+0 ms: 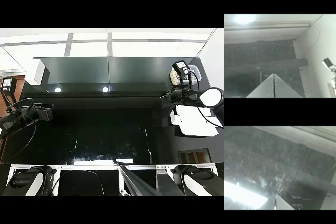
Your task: Fold the box and place the chain.
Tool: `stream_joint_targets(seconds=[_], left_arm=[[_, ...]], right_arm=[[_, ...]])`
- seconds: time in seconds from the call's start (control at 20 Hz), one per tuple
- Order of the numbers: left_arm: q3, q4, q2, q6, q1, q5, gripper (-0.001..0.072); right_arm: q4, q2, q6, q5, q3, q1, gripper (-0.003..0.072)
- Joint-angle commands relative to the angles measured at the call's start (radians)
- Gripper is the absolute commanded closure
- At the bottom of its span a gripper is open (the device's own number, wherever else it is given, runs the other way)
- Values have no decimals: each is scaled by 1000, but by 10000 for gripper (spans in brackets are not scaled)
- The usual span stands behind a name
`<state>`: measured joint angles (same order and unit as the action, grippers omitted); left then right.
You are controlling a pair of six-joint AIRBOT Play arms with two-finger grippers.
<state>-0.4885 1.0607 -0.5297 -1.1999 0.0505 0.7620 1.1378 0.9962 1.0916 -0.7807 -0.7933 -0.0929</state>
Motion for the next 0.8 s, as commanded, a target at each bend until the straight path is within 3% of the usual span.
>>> stream_joint_targets(seconds=[0.0, 0.45, 0.5, 0.6, 0.75], left_arm=[[0, 0, 1, 0, -1, 0, 683], [0, 0, 1, 0, -1, 0, 683], [0, 0, 1, 0, -1, 0, 683], [0, 0, 1, 0, -1, 0, 683], [0, 0, 1, 0, -1, -1, 683]], right_arm=[[0, 0, 0, 0, 0, -1, 675], [-4, 0, 1, 3, 0, -1, 676], [-16, 0, -13, 48, 0, -3, 675], [-124, 0, -11, 179, 0, -3, 676], [-306, 0, -11, 233, 0, -4, 675]])
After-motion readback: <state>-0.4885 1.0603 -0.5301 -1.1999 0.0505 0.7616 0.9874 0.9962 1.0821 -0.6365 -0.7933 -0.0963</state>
